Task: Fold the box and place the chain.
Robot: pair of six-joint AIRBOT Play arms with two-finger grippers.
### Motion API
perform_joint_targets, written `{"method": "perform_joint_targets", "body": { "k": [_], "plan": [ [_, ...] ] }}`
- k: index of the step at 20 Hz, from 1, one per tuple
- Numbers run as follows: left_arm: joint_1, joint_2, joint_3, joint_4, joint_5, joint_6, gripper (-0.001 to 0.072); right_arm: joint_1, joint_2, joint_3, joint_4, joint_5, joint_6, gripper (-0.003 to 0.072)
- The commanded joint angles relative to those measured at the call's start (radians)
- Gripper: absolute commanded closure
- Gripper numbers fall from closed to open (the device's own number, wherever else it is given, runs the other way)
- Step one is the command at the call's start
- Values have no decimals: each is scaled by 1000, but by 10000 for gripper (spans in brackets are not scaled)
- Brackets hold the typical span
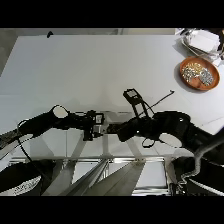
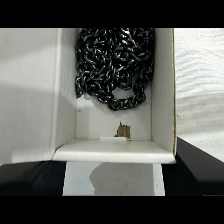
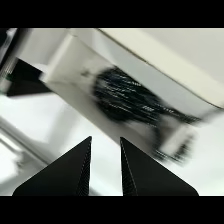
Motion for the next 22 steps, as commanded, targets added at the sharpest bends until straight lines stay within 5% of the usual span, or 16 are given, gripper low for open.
{"method": "perform_joint_targets", "body": {
  "k": [1, 3, 10, 16, 22],
  "plan": [
    [0, 0, 0, 0, 0, 0, 677, -52, 79, 0, -130, 261, -172, 488],
    [0, 0, 0, 0, 0, 0, 677, -67, 80, -21, -169, 320, -310, 488],
    [0, 0, 0, 0, 0, 0, 677, -66, 56, -281, -80, -69, -669, 488],
    [0, 0, 0, 0, 0, 0, 677, -66, -52, -291, 40, -252, -799, 491],
    [0, 0, 0, 0, 0, 0, 677, -66, -123, -291, 68, -260, -798, 511]
  ]
}}
